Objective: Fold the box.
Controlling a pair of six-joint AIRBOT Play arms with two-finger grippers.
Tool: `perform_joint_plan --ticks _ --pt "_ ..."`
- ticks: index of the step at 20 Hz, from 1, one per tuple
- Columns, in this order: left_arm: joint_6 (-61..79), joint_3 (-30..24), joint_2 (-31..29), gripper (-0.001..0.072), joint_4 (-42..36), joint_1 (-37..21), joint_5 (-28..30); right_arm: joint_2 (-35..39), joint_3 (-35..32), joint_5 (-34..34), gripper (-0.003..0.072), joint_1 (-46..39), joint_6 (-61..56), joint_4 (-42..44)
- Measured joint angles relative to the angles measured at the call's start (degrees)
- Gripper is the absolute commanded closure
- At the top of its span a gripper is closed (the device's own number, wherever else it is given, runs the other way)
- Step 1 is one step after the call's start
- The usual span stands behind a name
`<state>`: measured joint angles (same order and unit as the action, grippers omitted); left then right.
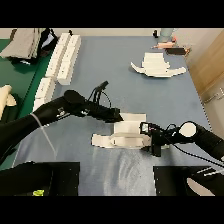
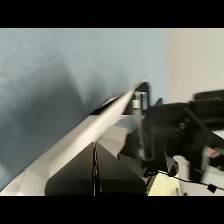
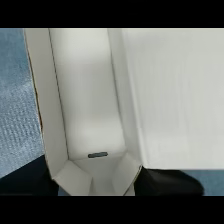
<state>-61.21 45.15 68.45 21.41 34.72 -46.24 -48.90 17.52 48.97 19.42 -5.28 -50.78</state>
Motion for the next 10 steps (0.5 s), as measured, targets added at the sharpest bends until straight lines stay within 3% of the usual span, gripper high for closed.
perform_joint_plan --ticks 6,10 --pt "1.5 0.3 -14.5 0.0696 11.1 -0.3 -1.9 0.0 0.0 0.0 0.0147 0.0 0.0 0.0" --pt "3.2 -1.0 -20.9 0.0694 22.5 3.2 -3.7 0.0 0.0 0.0 0.0147 0.0 0.0 0.0"
